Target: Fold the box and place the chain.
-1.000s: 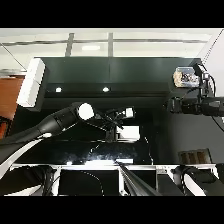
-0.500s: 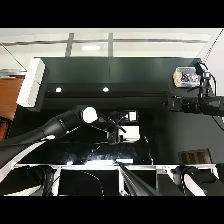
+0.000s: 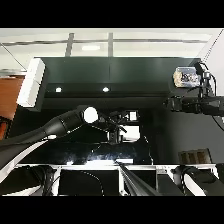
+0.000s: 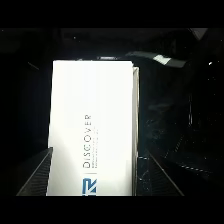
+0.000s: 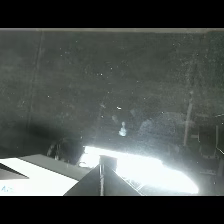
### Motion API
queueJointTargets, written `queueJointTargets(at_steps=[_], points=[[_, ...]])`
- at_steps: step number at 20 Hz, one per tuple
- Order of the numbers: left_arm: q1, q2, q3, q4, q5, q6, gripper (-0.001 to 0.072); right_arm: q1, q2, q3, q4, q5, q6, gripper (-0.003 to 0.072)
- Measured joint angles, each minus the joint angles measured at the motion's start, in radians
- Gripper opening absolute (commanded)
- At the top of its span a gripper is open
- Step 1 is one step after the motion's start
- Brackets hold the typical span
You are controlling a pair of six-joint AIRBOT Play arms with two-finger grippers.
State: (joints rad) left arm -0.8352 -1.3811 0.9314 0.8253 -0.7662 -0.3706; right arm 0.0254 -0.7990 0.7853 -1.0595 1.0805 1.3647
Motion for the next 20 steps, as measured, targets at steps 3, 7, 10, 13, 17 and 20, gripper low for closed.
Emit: queueJointTargets(at_steps=[3,7,10,13,17,20], points=[[0.000,0.002,0.000,0.001,0.000,-0.001,0.0711,0.000,0.000,0.000,0.000,0.000,0.000,0.0037],[0.001,0.002,0.000,0.004,0.000,-0.002,0.0711,0.000,0.000,0.000,0.000,-0.001,0.000,0.0037],[0.003,0.002,0.000,0.005,0.000,-0.011,0.0711,0.000,0.000,0.000,0.000,-0.001,0.000,0.0037],[0.012,0.002,0.000,0.013,-0.003,-0.033,0.0711,0.000,0.000,0.000,0.000,-0.001,0.000,0.0037],[0.022,0.002,0.001,0.026,-0.010,-0.052,0.0711,0.000,0.000,0.000,0.000,-0.001,0.000,0.0037],[0.024,0.002,0.008,0.034,-0.026,-0.057,0.0711,0.000,0.000,0.000,0.000,-0.001,0.000,0.0037]])
